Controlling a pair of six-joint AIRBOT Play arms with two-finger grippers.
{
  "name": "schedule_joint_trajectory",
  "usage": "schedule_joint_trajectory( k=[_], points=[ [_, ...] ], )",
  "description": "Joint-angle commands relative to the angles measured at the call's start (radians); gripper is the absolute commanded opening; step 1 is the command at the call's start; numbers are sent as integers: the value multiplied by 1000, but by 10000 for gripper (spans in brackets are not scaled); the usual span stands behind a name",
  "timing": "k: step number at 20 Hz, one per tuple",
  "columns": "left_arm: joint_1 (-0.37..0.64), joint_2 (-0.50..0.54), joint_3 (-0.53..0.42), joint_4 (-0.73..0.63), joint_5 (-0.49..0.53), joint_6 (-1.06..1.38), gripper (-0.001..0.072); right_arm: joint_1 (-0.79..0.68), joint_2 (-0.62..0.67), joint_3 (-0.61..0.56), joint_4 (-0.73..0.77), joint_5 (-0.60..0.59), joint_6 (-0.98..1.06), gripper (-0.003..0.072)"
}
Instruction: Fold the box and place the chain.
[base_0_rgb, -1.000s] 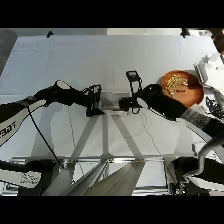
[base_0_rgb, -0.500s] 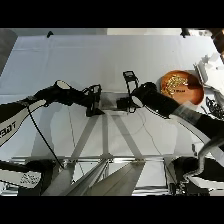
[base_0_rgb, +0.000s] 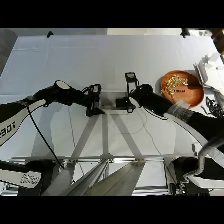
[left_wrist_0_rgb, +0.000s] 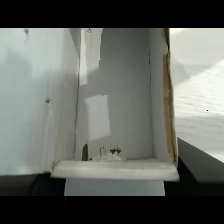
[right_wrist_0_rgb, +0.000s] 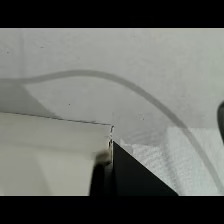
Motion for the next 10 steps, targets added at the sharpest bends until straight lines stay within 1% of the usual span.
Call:
schedule_joint_trajectory(
  k=[1,2,3,4,7,10],
  points=[
    [0,0,0,4,-1,3,260,3,-1,1,14,-35,16,121],
    [0,0,0,4,-1,3,260,3,0,1,21,-35,16,294],
    [0,0,0,4,-2,3,260,3,5,1,21,-35,16,440],
    [0,0,0,4,-2,3,260,3,13,1,20,-32,5,481],
    [0,0,0,4,-1,3,260,32,62,1,12,11,-84,477],
    [0,0,0,4,-1,3,260,58,145,0,13,17,-97,477]
  ],
)
